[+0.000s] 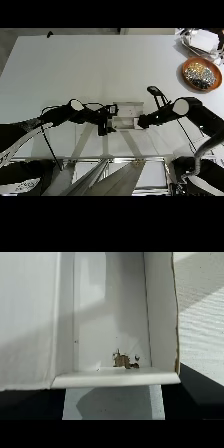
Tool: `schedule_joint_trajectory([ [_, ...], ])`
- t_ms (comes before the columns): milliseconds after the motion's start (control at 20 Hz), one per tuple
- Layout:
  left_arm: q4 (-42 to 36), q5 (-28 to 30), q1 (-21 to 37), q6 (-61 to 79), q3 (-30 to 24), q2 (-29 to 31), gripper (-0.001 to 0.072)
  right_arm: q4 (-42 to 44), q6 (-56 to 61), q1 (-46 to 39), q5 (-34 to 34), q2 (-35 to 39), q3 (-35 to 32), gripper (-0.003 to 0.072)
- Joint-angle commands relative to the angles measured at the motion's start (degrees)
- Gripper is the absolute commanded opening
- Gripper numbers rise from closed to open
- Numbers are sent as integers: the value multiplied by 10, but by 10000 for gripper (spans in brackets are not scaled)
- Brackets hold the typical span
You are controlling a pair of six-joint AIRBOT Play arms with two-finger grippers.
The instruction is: Fold the box and place the chain.
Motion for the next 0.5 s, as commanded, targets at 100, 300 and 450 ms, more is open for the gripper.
schedule_joint_trajectory([
  [100, 0, 0, 0, 0, 0, 0, 272, -55, 111, 53, -19, -29, 35, 511],
  [300, 0, 0, 0, 0, 0, 0, 272, -106, 175, 82, -14, -34, 41, 505],
  [450, 0, 0, 0, 0, 0, 0, 272, -136, 219, 109, -18, -46, 44, 495],
])
